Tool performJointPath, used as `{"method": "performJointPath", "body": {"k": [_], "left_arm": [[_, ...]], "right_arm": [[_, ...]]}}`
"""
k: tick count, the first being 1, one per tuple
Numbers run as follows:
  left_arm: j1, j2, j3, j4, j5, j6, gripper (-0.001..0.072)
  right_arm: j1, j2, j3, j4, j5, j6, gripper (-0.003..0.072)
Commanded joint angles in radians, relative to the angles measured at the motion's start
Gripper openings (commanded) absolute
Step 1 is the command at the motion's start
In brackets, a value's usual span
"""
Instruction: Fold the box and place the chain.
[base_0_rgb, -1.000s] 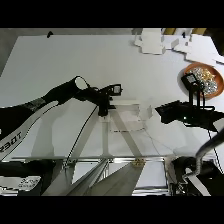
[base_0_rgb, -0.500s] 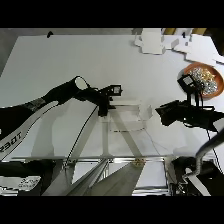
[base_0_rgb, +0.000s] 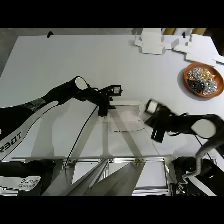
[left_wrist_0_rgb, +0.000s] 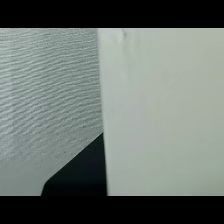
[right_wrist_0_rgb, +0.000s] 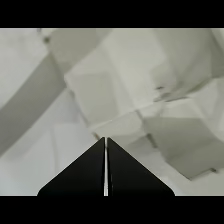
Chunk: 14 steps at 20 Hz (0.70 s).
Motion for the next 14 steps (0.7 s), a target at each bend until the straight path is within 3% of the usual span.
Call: {"method": "performJointPath", "body": {"k": [1, 2, 3, 4, 6, 8, 14], "left_arm": [[0.000, 0.000, 0.000, 0.000, 0.000, 0.000, 0.0012], [0.000, 0.000, 0.000, 0.000, -0.003, 0.000, 0.0011], [0.000, 0.000, 0.000, 0.000, -0.004, 0.000, 0.0011], [0.000, 0.000, 0.000, 0.000, -0.003, 0.000, 0.0011], [0.000, 0.000, 0.000, 0.000, -0.003, 0.000, 0.0011], [0.000, 0.000, 0.000, 0.000, -0.003, 0.000, 0.0011], [0.000, 0.000, 0.000, 0.000, -0.004, 0.000, 0.0011]], "right_arm": [[0.094, -0.093, -0.056, -0.070, -0.062, -0.179, 0.0016], [0.108, -0.094, -0.070, -0.073, -0.098, -0.206, 0.0075], [0.119, -0.095, -0.079, -0.074, -0.114, -0.230, 0.0276], [0.129, -0.094, -0.090, -0.071, -0.126, -0.267, 0.0430], [0.128, -0.093, -0.125, -0.067, -0.196, -0.293, 0.0535], [0.140, -0.093, -0.171, -0.064, -0.305, -0.294, 0.0553], [0.171, -0.093, -0.183, -0.059, -0.458, -0.294, 0.0545]]}}
